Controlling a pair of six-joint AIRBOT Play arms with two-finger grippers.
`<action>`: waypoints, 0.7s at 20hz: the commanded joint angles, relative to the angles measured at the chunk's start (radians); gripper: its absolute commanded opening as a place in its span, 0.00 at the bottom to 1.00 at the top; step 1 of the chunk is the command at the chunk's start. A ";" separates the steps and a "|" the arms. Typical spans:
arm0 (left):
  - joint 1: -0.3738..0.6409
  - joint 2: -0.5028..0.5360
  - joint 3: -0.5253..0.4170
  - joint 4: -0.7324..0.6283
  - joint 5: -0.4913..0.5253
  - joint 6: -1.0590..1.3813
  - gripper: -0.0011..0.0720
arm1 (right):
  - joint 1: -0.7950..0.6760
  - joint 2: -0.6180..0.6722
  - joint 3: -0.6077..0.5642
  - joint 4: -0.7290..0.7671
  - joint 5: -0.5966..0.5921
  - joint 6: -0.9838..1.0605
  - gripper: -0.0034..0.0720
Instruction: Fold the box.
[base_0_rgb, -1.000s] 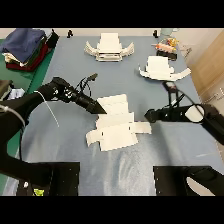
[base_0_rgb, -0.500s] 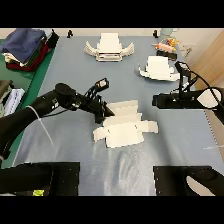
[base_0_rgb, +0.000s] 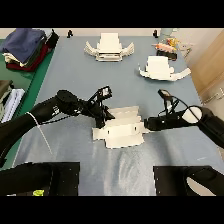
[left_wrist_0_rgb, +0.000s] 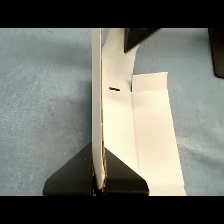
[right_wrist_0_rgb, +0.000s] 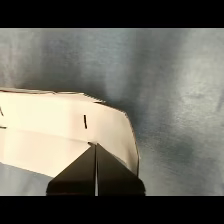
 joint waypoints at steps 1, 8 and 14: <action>-0.004 0.002 -0.003 -0.003 -0.004 0.007 0.03 | 0.005 -0.037 -0.058 -0.021 -0.061 0.003 0.05; -0.004 0.002 -0.003 -0.008 -0.035 0.057 0.03 | 0.005 -0.045 -0.058 -0.023 -0.084 0.006 0.05; -0.004 0.000 -0.013 -0.026 -0.028 0.079 0.03 | 0.005 -0.045 -0.058 -0.038 -0.090 0.022 0.05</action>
